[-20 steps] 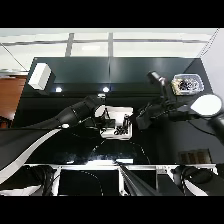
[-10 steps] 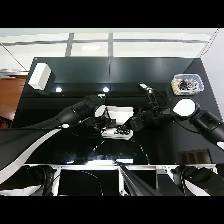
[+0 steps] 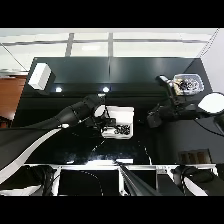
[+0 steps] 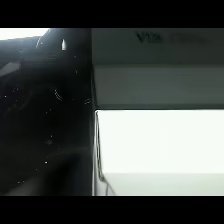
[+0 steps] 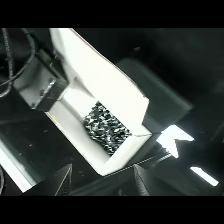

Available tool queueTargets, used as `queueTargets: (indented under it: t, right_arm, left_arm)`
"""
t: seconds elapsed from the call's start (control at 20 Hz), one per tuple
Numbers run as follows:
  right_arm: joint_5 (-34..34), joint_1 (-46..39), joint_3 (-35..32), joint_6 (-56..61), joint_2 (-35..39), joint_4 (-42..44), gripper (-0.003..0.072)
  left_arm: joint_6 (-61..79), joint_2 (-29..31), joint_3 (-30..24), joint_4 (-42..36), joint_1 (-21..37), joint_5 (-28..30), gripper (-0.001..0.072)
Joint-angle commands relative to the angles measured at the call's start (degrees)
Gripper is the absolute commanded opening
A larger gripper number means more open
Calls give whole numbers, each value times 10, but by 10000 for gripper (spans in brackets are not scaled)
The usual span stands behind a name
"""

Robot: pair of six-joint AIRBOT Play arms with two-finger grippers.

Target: Fold the box and place the chain.

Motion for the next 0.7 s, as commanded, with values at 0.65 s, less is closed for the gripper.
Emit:
queueTargets:
  t: [0.65]
  right_arm:
    - [33, -23, 1, 60, 18, -32, 464]
  left_arm:
    - [526, 298, -165, -216, 275, 3, 487]
